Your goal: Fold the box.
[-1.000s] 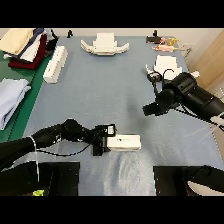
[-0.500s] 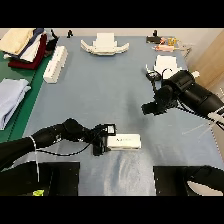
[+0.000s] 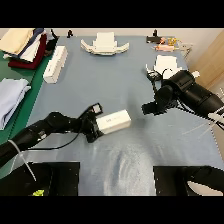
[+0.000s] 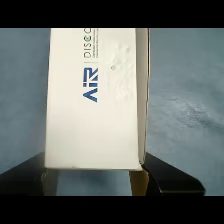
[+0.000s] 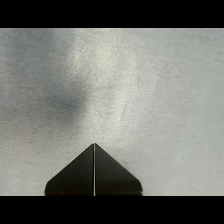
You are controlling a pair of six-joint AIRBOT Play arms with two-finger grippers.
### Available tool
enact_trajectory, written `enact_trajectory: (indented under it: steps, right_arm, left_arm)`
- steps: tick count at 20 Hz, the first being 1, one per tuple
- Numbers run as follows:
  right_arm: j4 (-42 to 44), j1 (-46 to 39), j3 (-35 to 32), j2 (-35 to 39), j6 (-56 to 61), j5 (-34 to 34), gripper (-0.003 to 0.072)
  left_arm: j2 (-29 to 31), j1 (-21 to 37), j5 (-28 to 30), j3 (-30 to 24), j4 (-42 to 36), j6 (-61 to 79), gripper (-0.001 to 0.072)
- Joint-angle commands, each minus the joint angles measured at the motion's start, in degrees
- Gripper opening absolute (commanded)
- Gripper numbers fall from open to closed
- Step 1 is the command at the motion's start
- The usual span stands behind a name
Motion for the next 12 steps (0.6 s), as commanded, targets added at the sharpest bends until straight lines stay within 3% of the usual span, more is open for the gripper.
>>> enact_trajectory:
  steps: [1, 4, 6, 8, 10, 12]
  right_arm:
    - [0.04, 0.04, 0.07, -0.02, 0.02, 0.0, 0.0004]
    - [0.04, 0.04, 0.07, -0.02, 0.02, 0.0, 0.0004]
    - [0.04, 0.04, 0.07, -0.02, 0.02, 0.0, 0.0004]
    - [0.02, 0.04, 0.07, -0.02, 0.02, 0.0, 0.0004]
    - [0.02, 0.04, 0.07, -0.02, 0.02, 0.0, 0.0004]
    - [0.04, 0.04, 0.07, -0.02, 0.02, 0.0, 0.0004]
  left_arm:
    - [7.93, 12.17, 0.15, 0.07, 16.17, -21.33, 0.0518]
    - [12.17, 27.36, -2.78, 0.07, 29.44, -37.46, 0.0518]
    - [12.5, 37.53, -4.98, 0.07, 32.54, -38.38, 0.0518]
    - [12.28, 46.12, -3.56, 0.11, 32.72, -38.34, 0.0518]
    - [10.4, 51.71, 0.31, 0.98, 32.74, -38.32, 0.0518]
    - [5.77, 53.75, 3.02, 3.48, 32.72, -38.32, 0.0518]
